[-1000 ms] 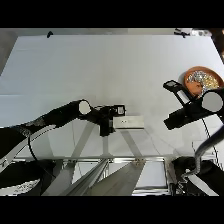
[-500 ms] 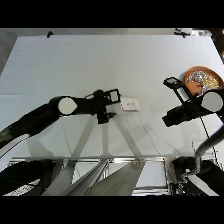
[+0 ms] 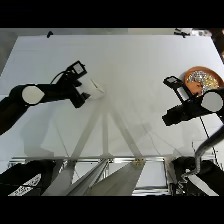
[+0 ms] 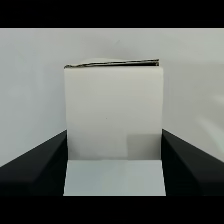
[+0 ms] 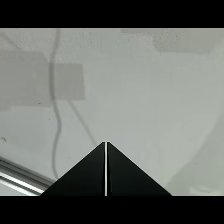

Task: Fold the box and place the chain.

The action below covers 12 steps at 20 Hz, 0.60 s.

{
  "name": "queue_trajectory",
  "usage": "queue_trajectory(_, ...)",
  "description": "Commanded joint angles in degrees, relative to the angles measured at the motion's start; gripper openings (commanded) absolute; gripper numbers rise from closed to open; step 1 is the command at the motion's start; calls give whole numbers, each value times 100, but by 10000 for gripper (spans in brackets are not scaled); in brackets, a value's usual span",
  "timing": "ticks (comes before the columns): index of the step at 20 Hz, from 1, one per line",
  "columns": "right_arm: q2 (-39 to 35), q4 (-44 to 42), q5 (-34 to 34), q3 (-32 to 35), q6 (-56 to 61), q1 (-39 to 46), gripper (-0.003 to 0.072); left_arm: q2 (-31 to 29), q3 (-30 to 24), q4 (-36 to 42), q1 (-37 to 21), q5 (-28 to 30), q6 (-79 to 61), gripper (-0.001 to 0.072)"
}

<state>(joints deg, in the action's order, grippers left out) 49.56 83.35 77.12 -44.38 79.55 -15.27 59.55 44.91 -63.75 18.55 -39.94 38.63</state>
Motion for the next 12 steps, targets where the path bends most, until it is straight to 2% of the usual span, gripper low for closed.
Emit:
queue_trajectory(1,2,0,-26,-7,-4,2,8,-35,-70,-175,-793,-286,188,1)
queue_trajectory(4,2,0,-26,-7,-4,2,8,-35,-221,-323,-1327,-422,192,0)
queue_trajectory(8,2,0,-39,-7,-4,2,8,-48,-533,-1106,-1928,-876,538,-1)
queue_trajectory(12,2,0,-181,-7,-7,2,8,-46,-929,-1491,-2597,-944,763,-1)
